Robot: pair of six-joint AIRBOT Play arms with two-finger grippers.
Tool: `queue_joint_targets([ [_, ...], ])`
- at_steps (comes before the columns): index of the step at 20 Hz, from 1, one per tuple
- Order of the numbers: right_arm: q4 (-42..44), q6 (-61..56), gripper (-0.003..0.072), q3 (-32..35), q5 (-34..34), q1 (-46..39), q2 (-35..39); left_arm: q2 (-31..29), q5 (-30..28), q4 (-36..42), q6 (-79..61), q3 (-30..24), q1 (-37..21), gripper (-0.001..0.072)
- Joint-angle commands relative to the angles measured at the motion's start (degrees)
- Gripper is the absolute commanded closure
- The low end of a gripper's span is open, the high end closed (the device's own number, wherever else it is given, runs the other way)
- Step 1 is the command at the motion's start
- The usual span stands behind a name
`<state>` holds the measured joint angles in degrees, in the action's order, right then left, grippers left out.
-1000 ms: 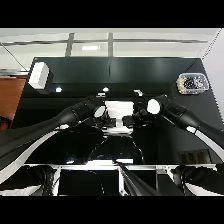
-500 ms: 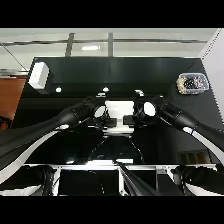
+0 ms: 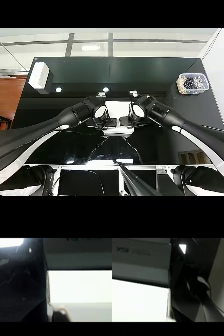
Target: Fold the box and place the chain.
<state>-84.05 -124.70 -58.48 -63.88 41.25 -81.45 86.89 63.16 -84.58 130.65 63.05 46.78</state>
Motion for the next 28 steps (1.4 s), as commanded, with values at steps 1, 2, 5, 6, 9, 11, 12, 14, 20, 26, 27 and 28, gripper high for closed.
queue_joint_targets([
  [1,-0.7,-2.9,0.0489,-0.9,-1.6,0.4,-1.3,0.0,0.1,0.0,0.0,0.1,0.0,0.0679],
  [2,-0.7,-3.9,0.0489,-0.9,-1.7,0.4,-1.3,0.0,0.1,0.0,0.0,0.1,0.0,0.0679],
  [5,-0.7,-6.1,0.0498,-0.9,-1.5,0.4,-1.3,0.0,0.0,0.0,0.0,0.1,0.0,0.0679],
  [6,-0.7,-6.2,0.0578,-0.9,-1.5,0.4,-1.3,0.0,0.0,0.0,0.0,0.1,0.0,0.0679],
  [9,-0.7,-6.6,0.0671,-0.9,-1.4,0.4,-1.3,0.0,0.0,0.0,0.0,0.1,0.0,0.0679],
  [11,-0.7,-6.6,0.067,-0.9,-1.4,0.4,-1.3,0.0,0.0,0.0,0.0,0.1,0.0,0.0679],
  [12,-0.7,-6.6,0.067,-0.9,-1.4,0.4,-1.3,0.0,0.0,0.0,0.0,0.1,0.0,0.0679],
  [14,-0.7,-6.6,0.0512,-0.9,-1.4,0.4,-1.3,0.0,0.0,0.0,0.0,0.1,0.0,0.0679],
  [20,0.0,-6.6,0.0433,-0.9,-1.8,0.4,-1.3,0.0,0.0,0.0,0.0,0.1,0.0,0.0679],
  [26,0.0,-6.6,0.0671,-0.9,-1.5,0.4,-1.7,0.0,0.0,0.0,0.0,0.1,0.0,0.0679],
  [27,0.0,-6.6,0.0671,-0.9,-1.5,0.4,-1.9,0.0,0.0,0.0,0.0,0.1,0.0,0.0679],
  [28,0.0,-6.6,0.0671,-0.9,-1.5,0.4,-1.9,0.0,0.0,0.0,0.0,0.1,0.0,0.0679],
])
